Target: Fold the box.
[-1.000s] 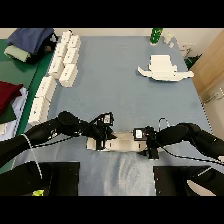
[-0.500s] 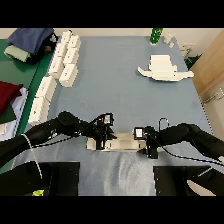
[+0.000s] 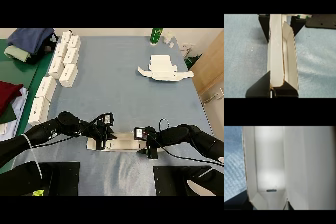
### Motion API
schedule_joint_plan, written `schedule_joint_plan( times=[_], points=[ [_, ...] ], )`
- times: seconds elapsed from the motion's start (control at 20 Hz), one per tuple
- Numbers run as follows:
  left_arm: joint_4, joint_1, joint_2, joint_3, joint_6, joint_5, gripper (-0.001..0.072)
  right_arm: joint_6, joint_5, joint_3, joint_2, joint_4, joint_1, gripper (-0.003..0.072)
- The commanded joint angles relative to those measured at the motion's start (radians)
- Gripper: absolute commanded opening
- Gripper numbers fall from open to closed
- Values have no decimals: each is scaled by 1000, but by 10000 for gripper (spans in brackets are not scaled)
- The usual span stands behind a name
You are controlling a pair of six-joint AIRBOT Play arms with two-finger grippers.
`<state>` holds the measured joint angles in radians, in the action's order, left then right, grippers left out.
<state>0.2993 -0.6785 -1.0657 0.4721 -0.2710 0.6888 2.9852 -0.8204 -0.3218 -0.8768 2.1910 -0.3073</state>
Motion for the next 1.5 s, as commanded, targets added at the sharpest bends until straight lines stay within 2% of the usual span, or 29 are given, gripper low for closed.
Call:
schedule_joint_plan(
  times=[0.0,0.95,1.0,1.05,1.1,1.25,1.35,1.45],
  points=[
    [0,0,0,0,0,0,14,0,0,1,-1,-7,0,542],
    [-10,-1,0,0,2,-8,17,0,0,1,-1,-14,0,542],
    [-7,1,0,0,12,-9,164,0,0,1,-1,-14,0,542],
    [-7,1,0,0,47,-9,422,0,0,1,-1,-14,0,542],
    [-5,1,2,0,92,-8,487,-1,0,1,-1,-14,0,542],
    [113,7,42,0,237,-6,487,-1,0,1,-1,-14,0,542],
    [280,39,119,0,468,20,488,0,0,1,-1,-14,0,542],
    [470,85,230,0,742,105,487,0,0,1,-1,-14,0,542]
  ],
)
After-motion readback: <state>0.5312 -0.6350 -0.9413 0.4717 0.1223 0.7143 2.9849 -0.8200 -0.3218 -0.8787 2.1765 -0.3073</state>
